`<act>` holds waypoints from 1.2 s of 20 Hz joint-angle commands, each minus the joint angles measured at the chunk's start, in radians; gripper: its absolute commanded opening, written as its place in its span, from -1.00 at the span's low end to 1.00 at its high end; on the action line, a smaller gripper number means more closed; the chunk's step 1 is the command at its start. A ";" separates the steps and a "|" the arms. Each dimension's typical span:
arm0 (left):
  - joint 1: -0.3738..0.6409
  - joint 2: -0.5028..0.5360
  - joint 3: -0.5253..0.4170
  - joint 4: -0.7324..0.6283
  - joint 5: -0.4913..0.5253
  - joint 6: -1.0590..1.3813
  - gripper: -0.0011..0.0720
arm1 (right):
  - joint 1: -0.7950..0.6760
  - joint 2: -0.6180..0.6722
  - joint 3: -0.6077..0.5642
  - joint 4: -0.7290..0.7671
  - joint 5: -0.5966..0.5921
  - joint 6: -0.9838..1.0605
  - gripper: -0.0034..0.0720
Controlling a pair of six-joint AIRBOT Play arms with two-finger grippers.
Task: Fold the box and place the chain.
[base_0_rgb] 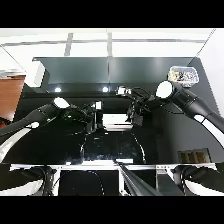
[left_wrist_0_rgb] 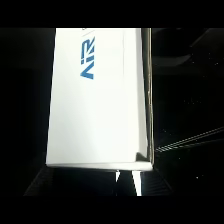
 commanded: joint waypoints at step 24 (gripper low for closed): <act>0.000 -0.001 0.001 0.001 -0.001 0.000 -0.04 | -0.021 0.091 -0.036 0.004 0.042 0.167 0.08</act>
